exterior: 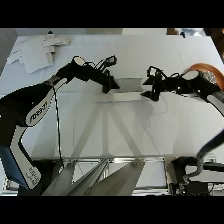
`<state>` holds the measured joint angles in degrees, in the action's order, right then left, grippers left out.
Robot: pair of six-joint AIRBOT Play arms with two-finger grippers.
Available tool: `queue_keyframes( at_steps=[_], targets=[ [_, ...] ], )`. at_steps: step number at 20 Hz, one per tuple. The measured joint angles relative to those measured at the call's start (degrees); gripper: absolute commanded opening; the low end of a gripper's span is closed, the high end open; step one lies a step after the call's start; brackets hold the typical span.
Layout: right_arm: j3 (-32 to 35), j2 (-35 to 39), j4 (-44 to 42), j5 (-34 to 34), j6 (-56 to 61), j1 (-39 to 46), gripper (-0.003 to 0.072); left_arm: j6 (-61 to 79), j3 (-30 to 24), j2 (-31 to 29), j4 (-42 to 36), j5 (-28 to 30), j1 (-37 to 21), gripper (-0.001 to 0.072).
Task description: Fold the box and place the chain.
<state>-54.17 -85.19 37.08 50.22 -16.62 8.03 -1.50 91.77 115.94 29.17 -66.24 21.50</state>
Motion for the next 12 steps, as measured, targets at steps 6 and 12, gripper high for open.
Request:
queue_keyframes(
  at_steps=[6,12],
  targets=[
    [-2.5,-3.5,0.1,2.9,0.3,0.3,0.0580,0.0,0.0,0.0,0.0,0.0,0.0,0.0011],
    [-3.7,-5.0,-0.2,3.5,1.0,0.9,0.0580,0.0,0.0,0.0,0.0,0.0,0.0,0.0011]
  ],
)
